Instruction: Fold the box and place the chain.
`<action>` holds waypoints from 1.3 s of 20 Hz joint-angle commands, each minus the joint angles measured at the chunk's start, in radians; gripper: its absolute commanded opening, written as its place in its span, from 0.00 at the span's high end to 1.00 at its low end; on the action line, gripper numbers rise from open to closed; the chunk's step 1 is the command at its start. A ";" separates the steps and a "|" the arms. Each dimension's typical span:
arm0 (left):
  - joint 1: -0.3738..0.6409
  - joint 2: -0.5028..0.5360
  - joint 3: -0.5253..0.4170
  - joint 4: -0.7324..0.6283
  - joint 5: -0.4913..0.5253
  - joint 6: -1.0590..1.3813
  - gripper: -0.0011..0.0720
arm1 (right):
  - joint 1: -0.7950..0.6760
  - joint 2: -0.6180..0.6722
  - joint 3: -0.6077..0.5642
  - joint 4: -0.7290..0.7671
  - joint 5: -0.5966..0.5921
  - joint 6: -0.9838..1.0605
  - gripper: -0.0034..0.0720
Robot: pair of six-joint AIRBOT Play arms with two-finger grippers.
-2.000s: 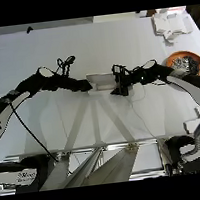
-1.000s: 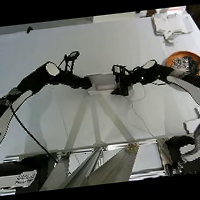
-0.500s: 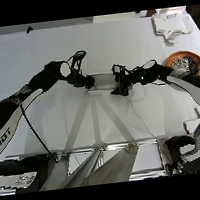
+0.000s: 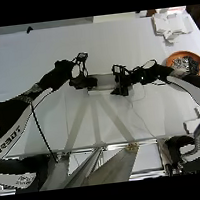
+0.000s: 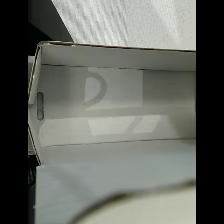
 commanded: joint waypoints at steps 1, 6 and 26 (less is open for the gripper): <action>-0.010 -0.007 0.004 0.008 -0.010 -0.126 0.51 | 0.000 0.000 0.000 0.000 -0.001 0.000 0.27; -0.027 -0.010 0.006 0.030 0.009 -0.128 0.54 | 0.000 0.000 0.000 0.000 -0.001 0.000 0.27; 0.013 0.131 0.006 -0.068 -0.072 -0.045 0.42 | 0.000 0.000 0.000 0.000 -0.001 0.000 0.27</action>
